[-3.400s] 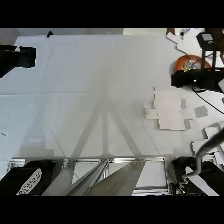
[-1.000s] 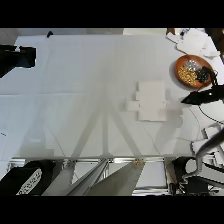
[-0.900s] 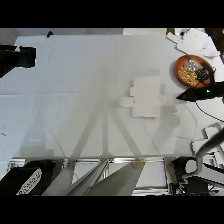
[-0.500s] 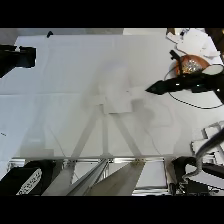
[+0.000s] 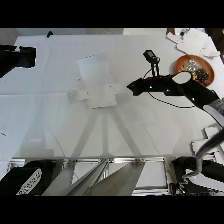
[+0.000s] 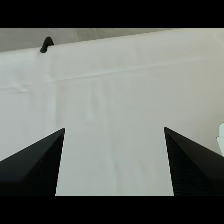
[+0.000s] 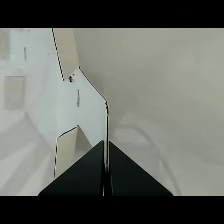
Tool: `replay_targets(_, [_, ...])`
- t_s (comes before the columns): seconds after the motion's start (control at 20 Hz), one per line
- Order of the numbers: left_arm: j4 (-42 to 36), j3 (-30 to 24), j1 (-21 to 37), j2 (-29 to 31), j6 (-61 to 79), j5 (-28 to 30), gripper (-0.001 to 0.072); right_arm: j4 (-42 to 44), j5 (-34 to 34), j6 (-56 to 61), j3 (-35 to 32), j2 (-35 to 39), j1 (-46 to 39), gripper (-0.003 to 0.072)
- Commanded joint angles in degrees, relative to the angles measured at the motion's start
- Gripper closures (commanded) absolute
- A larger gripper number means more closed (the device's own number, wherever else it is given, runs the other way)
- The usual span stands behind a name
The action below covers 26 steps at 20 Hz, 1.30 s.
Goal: Fold the box and place the chain.
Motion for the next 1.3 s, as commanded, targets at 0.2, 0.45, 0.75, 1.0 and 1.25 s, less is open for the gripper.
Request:
replay_targets(0.2, [0.04,0.02,0.00,0.07,0.02,0.02,0.0014,-0.52,-19.76,-0.50,-11.04,-0.02,0.96,0.0679])
replay_targets(0.45, [0.02,0.02,0.00,0.07,0.02,0.00,0.0014,0.26,-21.22,0.13,-13.27,-0.26,0.96,0.0678])
replay_targets(0.75, [0.02,0.02,0.00,0.07,0.02,0.00,0.0014,2.62,-21.27,4.52,-13.27,-0.24,0.96,0.0679])
replay_targets(1.0, [0.02,0.02,0.00,0.07,0.02,0.00,0.0014,2.95,-21.07,4.63,-13.27,-0.24,0.96,0.0678])
replay_targets(1.25, [0.02,0.02,0.00,0.07,0.02,0.00,0.0014,2.91,-20.50,4.59,-13.27,-0.24,0.96,0.0676])
